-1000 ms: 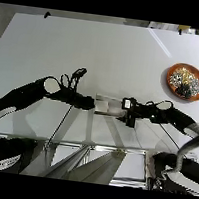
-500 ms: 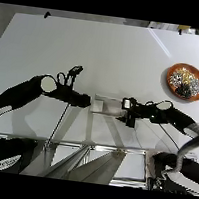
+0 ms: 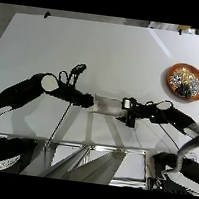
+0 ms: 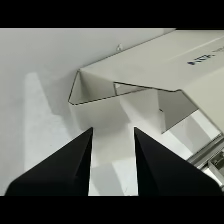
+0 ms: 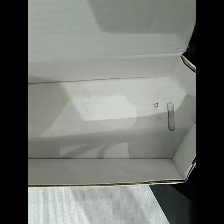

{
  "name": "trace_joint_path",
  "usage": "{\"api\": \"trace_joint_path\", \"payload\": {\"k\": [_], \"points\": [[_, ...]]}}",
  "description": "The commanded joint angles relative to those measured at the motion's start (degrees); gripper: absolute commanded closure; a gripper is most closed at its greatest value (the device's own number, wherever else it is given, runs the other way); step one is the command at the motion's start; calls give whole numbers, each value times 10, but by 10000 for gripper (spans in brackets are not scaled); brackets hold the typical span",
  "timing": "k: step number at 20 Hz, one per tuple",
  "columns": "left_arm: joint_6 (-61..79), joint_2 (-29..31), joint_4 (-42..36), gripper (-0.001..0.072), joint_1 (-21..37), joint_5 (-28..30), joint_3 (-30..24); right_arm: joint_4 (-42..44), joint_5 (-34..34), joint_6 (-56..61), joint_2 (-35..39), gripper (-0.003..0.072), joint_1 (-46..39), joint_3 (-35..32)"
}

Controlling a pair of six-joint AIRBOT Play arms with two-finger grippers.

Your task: Fold the box and place the chain.

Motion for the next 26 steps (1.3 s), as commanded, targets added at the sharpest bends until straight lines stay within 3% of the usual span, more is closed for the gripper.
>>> {"api": "trace_joint_path", "payload": {"k": [1, 8, 12, 13, 15, 16, 21, 26], "points": [[-1, -18, 4, 370, -19, -3, 9, 0, 0, 0, 0, 278, 0, 0], [-26, -20, 30, 368, -31, -11, 36, 0, 0, 0, 0, 278, 0, 0], [-27, -11, 69, 371, -20, -76, 69, 0, 0, 0, 0, 278, 0, 0], [-33, -3, 76, 407, -12, -91, 70, 0, 0, 0, 0, 278, 0, 0], [-61, 16, 108, 622, 5, -119, 70, 0, 0, 0, 0, 278, 0, 0], [-83, 28, 129, 685, 18, -130, 70, 0, 0, 0, 0, 278, 0, 0], [-106, 50, 166, 708, 76, -181, 65, 0, 0, 0, 0, 278, 0, 0], [-99, 6, 125, 700, 76, -126, 15, 0, 0, 0, 0, 278, 0, 0]]}}
